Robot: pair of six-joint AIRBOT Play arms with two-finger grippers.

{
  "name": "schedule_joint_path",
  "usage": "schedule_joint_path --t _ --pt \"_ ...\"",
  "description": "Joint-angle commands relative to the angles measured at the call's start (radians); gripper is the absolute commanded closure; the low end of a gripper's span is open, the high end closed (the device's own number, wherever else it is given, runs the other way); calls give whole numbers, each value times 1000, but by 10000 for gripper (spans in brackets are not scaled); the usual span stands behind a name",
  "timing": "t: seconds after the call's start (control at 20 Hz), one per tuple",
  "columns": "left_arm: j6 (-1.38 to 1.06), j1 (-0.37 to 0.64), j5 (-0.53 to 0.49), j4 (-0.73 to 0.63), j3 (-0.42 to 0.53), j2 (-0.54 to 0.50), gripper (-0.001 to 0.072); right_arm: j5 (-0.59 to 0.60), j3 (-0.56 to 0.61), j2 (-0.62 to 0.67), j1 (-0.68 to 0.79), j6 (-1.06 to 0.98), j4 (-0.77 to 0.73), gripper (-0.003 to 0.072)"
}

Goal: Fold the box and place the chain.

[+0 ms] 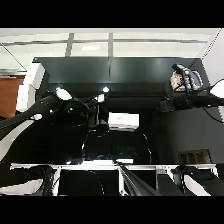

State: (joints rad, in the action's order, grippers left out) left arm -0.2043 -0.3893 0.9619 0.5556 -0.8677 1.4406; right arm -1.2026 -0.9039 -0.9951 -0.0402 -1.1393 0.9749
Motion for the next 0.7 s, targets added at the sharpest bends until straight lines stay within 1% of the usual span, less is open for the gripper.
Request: schedule_joint_path --t 0.0,0.05,0.1,0.2,0.35,0.45,0.5,0.65 --pt "53 17 20 -49 -9 -68 -11 -37 -15 31 57 -38 85 674" --pt "51 -5 3 -121 -26 -68 -11 -2 -10 31 57 -39 82 674" --pt "51 -38 -11 -141 -55 -60 -11 37 -3 30 57 -40 72 674" --pt "58 -118 -47 -117 -121 -18 -11 89 0 30 57 -66 69 674" --pt "145 -213 -55 -84 -246 100 -6 78 0 30 57 -67 70 674" --pt "203 -237 -48 -92 -305 167 -6 74 0 30 57 -66 70 674" --pt "222 -241 -29 -83 -326 193 -6 74 0 30 57 -66 71 674" --pt "283 -241 18 -11 -348 223 -6 74 0 30 57 -66 71 674"
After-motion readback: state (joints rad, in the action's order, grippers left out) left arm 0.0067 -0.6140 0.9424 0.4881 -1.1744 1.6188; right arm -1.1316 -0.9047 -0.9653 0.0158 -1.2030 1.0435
